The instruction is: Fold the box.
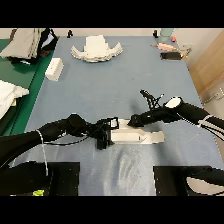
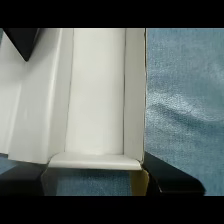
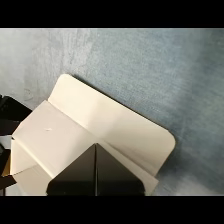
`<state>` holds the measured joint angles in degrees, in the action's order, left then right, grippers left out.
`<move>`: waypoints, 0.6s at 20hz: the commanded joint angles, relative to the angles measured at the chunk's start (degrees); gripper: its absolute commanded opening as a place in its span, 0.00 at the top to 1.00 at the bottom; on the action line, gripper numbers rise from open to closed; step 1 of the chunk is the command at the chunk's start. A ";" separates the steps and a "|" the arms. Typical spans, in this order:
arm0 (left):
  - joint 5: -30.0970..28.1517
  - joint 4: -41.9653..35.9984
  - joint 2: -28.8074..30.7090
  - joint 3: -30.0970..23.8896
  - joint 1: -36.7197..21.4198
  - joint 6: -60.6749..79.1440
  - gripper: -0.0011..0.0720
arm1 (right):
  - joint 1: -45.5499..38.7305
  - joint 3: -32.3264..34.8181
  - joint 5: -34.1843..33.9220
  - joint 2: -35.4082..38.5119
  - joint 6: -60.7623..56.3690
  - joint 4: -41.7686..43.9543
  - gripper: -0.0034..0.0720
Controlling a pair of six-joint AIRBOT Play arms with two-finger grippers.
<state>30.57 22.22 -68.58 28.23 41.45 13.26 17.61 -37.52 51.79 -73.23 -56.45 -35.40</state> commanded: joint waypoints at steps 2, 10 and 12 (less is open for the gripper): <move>0.00 0.04 0.00 0.04 0.00 -0.02 0.29 | 0.00 -0.79 1.33 2.36 1.62 1.27 0.95; 0.00 0.04 0.00 0.04 -0.02 -0.02 0.29 | 0.02 -1.66 10.84 24.00 2.95 -7.67 0.95; 0.00 0.04 0.00 0.04 -0.02 -0.02 0.29 | 0.02 -0.94 17.73 28.89 6.58 -10.10 0.95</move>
<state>30.55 22.28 -68.58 28.21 41.45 13.26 17.61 -38.92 61.25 -51.18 -52.97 -40.91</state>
